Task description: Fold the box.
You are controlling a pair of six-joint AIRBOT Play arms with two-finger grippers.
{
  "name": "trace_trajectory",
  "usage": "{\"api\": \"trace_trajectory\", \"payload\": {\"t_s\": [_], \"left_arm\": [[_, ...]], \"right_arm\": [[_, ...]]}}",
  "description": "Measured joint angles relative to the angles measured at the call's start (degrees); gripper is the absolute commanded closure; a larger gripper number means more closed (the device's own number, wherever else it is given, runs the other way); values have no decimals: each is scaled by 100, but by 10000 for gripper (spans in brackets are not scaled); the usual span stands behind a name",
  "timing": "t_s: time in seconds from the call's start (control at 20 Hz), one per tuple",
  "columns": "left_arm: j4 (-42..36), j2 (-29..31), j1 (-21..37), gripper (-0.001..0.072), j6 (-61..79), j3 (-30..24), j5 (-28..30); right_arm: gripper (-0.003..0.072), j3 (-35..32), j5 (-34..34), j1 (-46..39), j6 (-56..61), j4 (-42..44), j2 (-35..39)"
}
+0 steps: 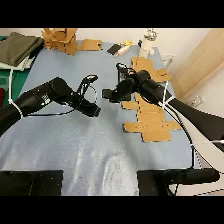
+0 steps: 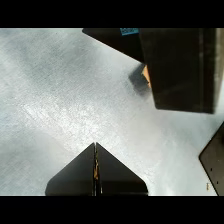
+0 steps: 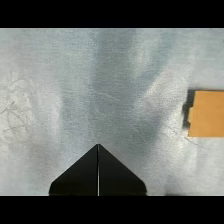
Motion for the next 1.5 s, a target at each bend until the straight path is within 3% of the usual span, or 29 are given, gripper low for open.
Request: {"api": "trace_trajectory", "payload": {"t_s": [1.0,1.05,1.15,1.25,1.35,1.45,1.5], "left_arm": [[-79,-50,0,699,0,0,13],[-94,-50,0,699,0,0,33],[-131,-50,0,699,0,0,72],[-160,-50,0,699,-2,0,166],[-208,-55,2,699,0,0,258],[-302,-55,0,699,-2,0,313],[-323,-57,0,698,0,0,328]], "right_arm": [[678,94,-214,-59,-114,83,-20],[596,210,-522,-157,-210,-129,-20],[536,457,-1471,-487,-452,-831,-11],[297,597,-2422,-1014,-841,-1556,20],[282,612,-3230,-1768,-1246,-1998,55],[273,509,-3709,-2682,-1572,-2083,114],[234,450,-3834,-3121,-1727,-2033,144]]}}
